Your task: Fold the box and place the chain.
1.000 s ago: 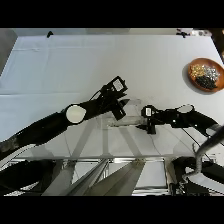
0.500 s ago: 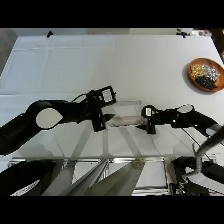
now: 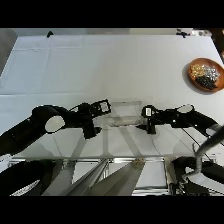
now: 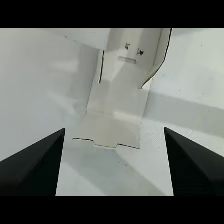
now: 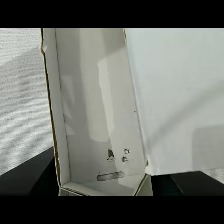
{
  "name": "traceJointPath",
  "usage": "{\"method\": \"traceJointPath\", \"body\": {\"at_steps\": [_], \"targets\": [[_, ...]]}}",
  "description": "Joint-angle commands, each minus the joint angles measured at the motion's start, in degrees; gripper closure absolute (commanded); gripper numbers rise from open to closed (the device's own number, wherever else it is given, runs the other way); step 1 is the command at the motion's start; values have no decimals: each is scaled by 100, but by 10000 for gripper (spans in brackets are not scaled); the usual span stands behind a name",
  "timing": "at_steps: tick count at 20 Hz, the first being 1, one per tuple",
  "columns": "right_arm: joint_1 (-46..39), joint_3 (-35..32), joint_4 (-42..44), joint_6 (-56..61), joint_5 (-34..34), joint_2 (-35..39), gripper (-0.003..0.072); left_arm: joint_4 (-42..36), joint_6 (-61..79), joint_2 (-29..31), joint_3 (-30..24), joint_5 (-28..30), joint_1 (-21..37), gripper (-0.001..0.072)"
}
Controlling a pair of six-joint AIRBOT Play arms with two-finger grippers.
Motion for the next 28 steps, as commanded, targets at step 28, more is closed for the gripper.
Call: {"method": "traceJointPath", "body": {"at_steps": [28], "targets": [[2,0,0,0,2,0,227,-1567,2487,-1333,-44,883,2,155]]}}
